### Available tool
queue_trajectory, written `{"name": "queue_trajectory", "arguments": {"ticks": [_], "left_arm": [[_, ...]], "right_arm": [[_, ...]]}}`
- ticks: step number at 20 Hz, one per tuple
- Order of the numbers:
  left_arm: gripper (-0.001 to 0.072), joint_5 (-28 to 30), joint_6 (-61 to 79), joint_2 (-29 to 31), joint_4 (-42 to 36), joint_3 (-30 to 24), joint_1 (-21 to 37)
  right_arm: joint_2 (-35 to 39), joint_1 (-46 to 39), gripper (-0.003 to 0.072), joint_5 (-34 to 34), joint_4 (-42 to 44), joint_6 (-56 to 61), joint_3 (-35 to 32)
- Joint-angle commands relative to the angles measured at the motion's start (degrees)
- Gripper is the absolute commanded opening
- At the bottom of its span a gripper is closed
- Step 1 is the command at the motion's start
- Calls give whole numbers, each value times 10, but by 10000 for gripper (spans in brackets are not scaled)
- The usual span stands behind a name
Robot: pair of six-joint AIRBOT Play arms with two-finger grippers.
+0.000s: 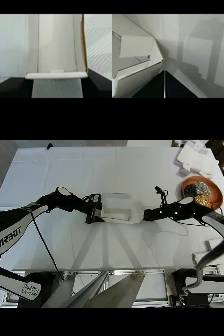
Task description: Fold the box and place the chain.
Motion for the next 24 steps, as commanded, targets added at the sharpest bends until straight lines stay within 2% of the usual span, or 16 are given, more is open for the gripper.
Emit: {"name": "queue_trajectory", "arguments": {"ticks": [1, 5, 6, 7, 10, 11, 12, 15, 19, 21, 24], "left_arm": [[278, 0, 0, 0, 0, 0, 0], [278, 0, 0, 0, 0, 0, 0], [278, 0, 0, 0, 0, 0, 0], [278, 0, 0, 0, 0, 0, 0], [278, 0, 0, 0, 0, 0, 0], [278, 0, 0, 0, 0, 0, 0], [278, 0, 0, 0, 0, 0, 0], [278, 0, 0, 0, 0, 0, 0], [278, 0, 0, 0, 0, 0, 0], [278, 0, 0, 0, 0, 0, 0], [278, 0, 0, 0, 0, 0, 0]], "right_arm": [[-6, 10, 4, 40, 42, -43, 0], [-6, 10, 17, 78, 99, -63, 0], [-6, 10, 100, 78, 112, -63, 0], [-6, 10, 126, 78, 123, -63, 0], [-6, 10, 128, 84, 140, -68, 0], [-6, 10, 148, 85, 142, -69, 0], [-6, 10, 220, 85, 142, -69, 0], [-6, 11, 227, 81, 145, -75, 0], [-6, 31, 235, 35, 147, -76, 0], [-4, 41, 338, 15, 146, -76, 0], [14, 53, 340, -27, 131, -76, 1]]}}
